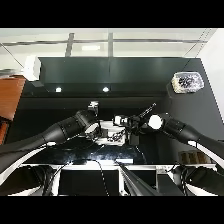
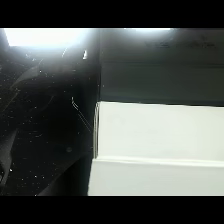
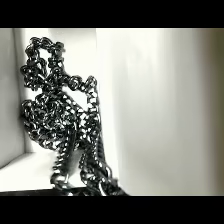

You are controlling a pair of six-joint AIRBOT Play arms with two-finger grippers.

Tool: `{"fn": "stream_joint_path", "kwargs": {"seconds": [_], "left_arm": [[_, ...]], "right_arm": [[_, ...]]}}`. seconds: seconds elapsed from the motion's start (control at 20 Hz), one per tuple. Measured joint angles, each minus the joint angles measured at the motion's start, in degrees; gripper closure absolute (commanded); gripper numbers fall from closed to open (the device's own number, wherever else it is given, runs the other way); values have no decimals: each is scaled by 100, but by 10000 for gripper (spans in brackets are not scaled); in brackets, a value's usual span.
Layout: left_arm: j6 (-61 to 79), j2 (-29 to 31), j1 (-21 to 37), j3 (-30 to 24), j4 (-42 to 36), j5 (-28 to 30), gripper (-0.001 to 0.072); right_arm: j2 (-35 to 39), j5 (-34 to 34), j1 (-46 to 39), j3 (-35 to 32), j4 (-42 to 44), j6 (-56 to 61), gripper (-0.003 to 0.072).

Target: Fold the box and place the chain.

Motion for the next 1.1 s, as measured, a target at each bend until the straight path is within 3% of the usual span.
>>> {"fn": "stream_joint_path", "kwargs": {"seconds": [0.05, 0.1, 0.4, 0.65, 0.9, 1.1], "left_arm": [[-2, 0, 0, 0, 0, 0, 678], [0, 0, 0, 0, 0, 0, 678], [-2, 0, 0, 0, 0, 0, 678], [-2, 0, 0, 0, -2, 0, 678], [-2, 0, 0, 0, -2, 2, 678], [-2, 0, 0, 0, -2, 2, 678]], "right_arm": [[2, 31, 4, 0, -9, 26, 631], [2, 59, 4, 0, -28, 85, 663], [308, 286, -179, 0, -501, 1067, 665], [1250, 566, -654, 105, -619, 1834, 666], [2269, 1137, -1075, 715, -74, 2194, 666], [2625, 1513, -1169, 1482, 640, 2277, 667]]}}
